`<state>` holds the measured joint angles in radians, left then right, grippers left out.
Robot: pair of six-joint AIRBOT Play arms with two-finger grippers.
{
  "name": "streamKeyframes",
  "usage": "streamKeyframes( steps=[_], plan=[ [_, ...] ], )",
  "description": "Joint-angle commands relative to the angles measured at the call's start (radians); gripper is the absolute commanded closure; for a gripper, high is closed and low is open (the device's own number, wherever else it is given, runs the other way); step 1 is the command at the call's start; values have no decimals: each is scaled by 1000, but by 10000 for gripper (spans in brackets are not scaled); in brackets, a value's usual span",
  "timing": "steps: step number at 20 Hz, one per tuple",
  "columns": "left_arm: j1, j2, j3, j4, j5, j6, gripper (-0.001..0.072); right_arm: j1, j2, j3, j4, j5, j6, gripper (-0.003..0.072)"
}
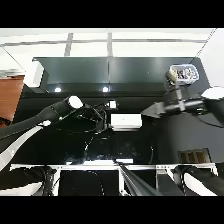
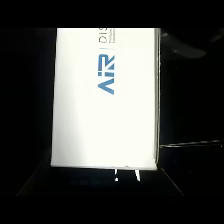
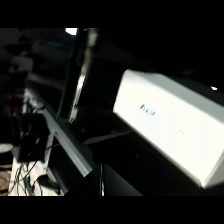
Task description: Fold the box and place the chain.
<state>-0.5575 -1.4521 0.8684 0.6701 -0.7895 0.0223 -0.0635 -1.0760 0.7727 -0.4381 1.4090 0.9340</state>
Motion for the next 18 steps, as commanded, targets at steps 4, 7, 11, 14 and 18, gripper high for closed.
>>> streamKeyframes(
  steps=[4,7,11,14,18],
  plan=[
    [0,105,47,71,-102,-5,-10,-332,190,49,-284,209,31,670],
    [-15,103,98,-59,-88,-5,-8,-375,206,-3,-319,110,55,671],
    [-96,-3,211,-117,-44,-87,-7,-372,206,-103,-261,18,52,670],
    [-145,-124,315,-116,-40,-165,-7,-373,206,-148,-262,0,35,670],
    [-145,-198,352,-101,-51,-239,-6,-373,206,-159,-262,-1,25,670]
  ],
)
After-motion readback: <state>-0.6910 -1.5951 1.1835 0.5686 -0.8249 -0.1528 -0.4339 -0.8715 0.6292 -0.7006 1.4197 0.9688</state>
